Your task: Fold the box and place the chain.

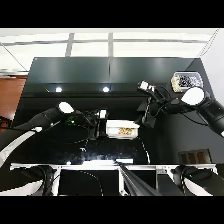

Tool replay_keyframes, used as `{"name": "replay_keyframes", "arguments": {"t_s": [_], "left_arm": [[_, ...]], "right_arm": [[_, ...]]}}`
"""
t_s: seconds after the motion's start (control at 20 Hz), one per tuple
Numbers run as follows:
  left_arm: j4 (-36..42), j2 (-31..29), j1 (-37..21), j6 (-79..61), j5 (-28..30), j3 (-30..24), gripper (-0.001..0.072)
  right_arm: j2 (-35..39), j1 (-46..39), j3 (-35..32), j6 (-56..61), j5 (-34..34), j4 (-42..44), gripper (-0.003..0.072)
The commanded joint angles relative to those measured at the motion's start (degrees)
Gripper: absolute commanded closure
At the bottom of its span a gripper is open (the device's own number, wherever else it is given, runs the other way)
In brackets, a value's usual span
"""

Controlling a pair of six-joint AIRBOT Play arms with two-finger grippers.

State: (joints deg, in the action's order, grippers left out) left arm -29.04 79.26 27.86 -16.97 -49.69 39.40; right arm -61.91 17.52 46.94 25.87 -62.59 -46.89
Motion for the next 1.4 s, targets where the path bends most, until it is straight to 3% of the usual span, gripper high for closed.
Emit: {"name": "replay_keyframes", "arguments": {"t_s": [0.0, 0.3, 0.65, 0.75, 0.9, 1.0, 1.35], "left_arm": [[0.0, 0.0, 0.0, 0.0, 0.0, 0.0, 0.0302], [0.0, 0.0, 0.0, 0.0, 0.0, 0.0, 0.0302], [0.0, 0.0, 0.0, 0.0, 0.0, 0.0, 0.0302], [0.0, 0.0, 0.0, 0.0, 0.0, 0.0, 0.0302], [0.0, 0.0, 0.0, 0.0, 0.0, 0.0, 0.0302], [0.0, 0.0, 0.0, 0.0, 0.0, 0.0, 0.0302], [0.0, 0.0, 0.0, 0.0, 0.0, 0.0, 0.0302]], "right_arm": [[0.8, 0.1, -2.6, -1.7, -3.2, 0.2, -0.0034], [0.8, 1.7, -3.8, -4.0, -2.6, 0.2, -0.0034], [0.6, 6.5, -3.8, -3.8, 4.9, -3.1, -0.0031], [0.5, 7.0, -3.8, -3.8, 4.3, -3.0, 0.0255], [0.5, 8.4, -3.8, -3.7, 4.4, -3.1, 0.0266], [0.3, 9.2, -3.8, -3.6, 4.6, -3.1, 0.0462], [-0.3, 10.1, -3.8, -3.6, 5.8, -3.1, 0.0464]]}}
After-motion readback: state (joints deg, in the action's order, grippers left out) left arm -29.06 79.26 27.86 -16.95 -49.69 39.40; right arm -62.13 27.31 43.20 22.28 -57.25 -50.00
